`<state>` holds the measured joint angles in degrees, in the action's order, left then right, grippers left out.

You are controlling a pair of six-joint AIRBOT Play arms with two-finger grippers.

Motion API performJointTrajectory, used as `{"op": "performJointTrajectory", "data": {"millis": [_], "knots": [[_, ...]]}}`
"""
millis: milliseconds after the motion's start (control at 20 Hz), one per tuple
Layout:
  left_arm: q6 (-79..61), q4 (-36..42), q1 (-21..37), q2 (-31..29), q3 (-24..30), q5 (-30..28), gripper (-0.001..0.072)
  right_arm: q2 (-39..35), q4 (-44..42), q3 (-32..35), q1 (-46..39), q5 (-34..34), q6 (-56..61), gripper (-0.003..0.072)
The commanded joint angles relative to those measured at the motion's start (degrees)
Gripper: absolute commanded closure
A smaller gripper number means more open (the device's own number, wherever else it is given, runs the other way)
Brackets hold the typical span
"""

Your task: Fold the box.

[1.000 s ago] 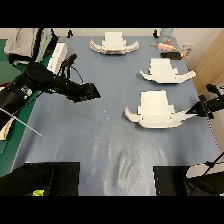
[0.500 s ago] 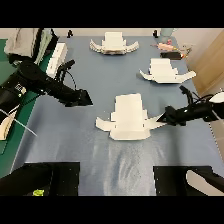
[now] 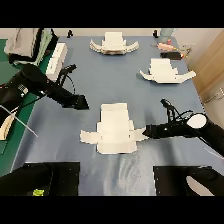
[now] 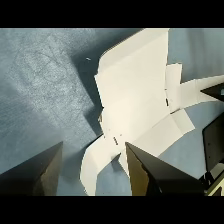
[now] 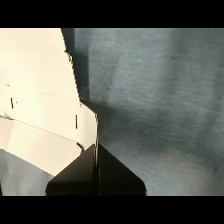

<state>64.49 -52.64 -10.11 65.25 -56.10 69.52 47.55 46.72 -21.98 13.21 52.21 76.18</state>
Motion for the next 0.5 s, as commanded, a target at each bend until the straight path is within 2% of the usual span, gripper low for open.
{"op": "performJointTrajectory", "data": {"millis": [0, 300, 450], "knots": [[-3.2, 1.3, 0.1, 5.6, 0.5, -1.5, 0.0118, -0.5, 1.0, 0.7, 4.4, -4.7, 0.5, 0.0686], [-14.0, 14.2, 0.1, 20.0, 0.4, -1.5, 0.0119, -0.5, 1.9, 0.7, 4.8, -4.7, -1.0, 0.0685], [-19.8, 18.9, 0.1, 25.0, 0.4, 0.3, 0.0120, -0.5, 1.9, 0.7, 4.8, -4.7, -2.4, 0.0685]]}}
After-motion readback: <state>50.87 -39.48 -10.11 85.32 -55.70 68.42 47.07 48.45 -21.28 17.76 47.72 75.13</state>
